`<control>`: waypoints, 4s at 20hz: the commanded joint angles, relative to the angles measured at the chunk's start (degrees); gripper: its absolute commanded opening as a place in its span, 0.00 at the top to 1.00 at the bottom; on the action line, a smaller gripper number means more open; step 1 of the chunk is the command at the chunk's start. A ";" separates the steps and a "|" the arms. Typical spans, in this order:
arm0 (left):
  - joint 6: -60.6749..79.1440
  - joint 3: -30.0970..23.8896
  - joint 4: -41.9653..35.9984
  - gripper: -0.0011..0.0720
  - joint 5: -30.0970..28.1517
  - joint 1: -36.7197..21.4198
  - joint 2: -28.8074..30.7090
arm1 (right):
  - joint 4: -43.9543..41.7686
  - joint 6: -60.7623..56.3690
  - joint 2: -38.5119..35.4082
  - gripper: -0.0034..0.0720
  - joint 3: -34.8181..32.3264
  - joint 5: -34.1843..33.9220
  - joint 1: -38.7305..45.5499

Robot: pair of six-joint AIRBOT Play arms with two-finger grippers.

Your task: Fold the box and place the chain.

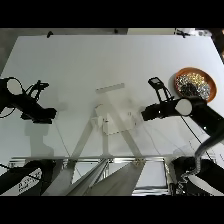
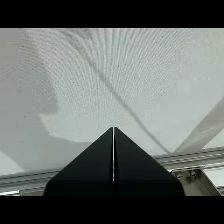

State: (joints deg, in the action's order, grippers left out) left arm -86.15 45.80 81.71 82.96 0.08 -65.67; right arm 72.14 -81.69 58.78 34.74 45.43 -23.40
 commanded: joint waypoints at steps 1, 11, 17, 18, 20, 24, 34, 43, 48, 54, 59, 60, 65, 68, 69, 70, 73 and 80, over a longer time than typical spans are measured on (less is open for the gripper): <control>0.20 -0.02 0.00 0.97 -0.02 -0.02 0.02 | 3.80 -6.23 -0.09 0.94 -3.45 -7.56 -4.46; 40.65 -0.55 -36.98 0.28 -12.63 0.02 -0.04 | 3.85 -6.47 -0.09 0.94 -3.69 -7.45 -4.46; 57.05 -0.55 -52.39 0.26 -10.84 2.14 -6.82 | 3.76 -6.43 -0.09 0.94 -3.69 -7.58 -4.46; 59.01 -0.55 -52.96 0.22 -10.43 3.10 -8.72 | 3.74 -6.43 -0.09 0.94 -3.69 -7.58 -4.46; 62.97 -0.55 -55.76 0.20 -10.84 5.18 -12.76 | 3.69 -6.43 -0.09 0.94 -3.69 -7.56 -4.46; 68.19 -0.55 -58.86 0.20 -14.25 9.38 -19.30 | 3.69 -6.43 -0.09 0.94 -3.69 -7.56 -4.46; 74.29 -0.55 -63.71 0.84 -23.85 19.15 -24.61 | 2.60 -6.62 -0.09 0.94 -3.67 -7.56 -4.46; 83.69 -0.55 -62.90 0.98 -15.43 19.12 -17.90 | 1.99 -6.56 -6.49 0.81 -1.31 3.10 -4.44; 81.22 -0.57 -53.35 0.99 -5.27 21.70 -14.29 | 6.64 -6.58 -20.31 0.64 2.56 17.35 -4.44; 90.55 -0.57 -57.20 0.99 -24.00 32.04 -14.40 | 10.01 -7.54 -33.07 0.64 2.54 24.72 -4.44; 100.04 -0.57 -67.08 0.98 -29.62 33.14 -19.61 | 9.92 -8.98 -33.16 0.64 2.51 24.17 -4.44; 100.10 -0.57 -66.88 0.98 -30.73 33.14 -20.72 | 9.90 -9.01 -33.16 0.64 2.51 24.17 -4.44; 100.21 -0.55 -63.12 0.98 -35.23 33.22 -23.08 | 9.92 -8.98 -33.16 0.64 2.51 23.91 -4.44; 100.08 -0.57 -62.75 0.98 -37.83 33.22 -23.08 | 9.92 -8.96 -33.16 0.64 2.51 22.75 -4.44; 100.08 -0.57 -62.75 0.98 -38.40 33.22 -23.08 | 9.94 -8.94 -33.16 0.64 2.51 22.16 -4.44; 100.10 -0.57 -62.77 0.98 -38.66 33.22 -23.08 | 10.08 -8.90 -33.16 0.64 2.49 21.70 -4.44; 100.15 -0.57 -62.77 0.98 -38.66 33.22 -23.15 | 10.34 -8.24 -33.03 0.64 2.47 21.31 -4.44; 100.15 -0.57 -62.77 0.98 -38.69 33.22 -23.19 | 10.38 -7.76 -28.41 0.64 2.38 21.18 -4.44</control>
State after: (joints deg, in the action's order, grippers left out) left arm 13.98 45.28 18.85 44.60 33.28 -88.82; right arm 82.52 -89.78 28.53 37.15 66.76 -27.83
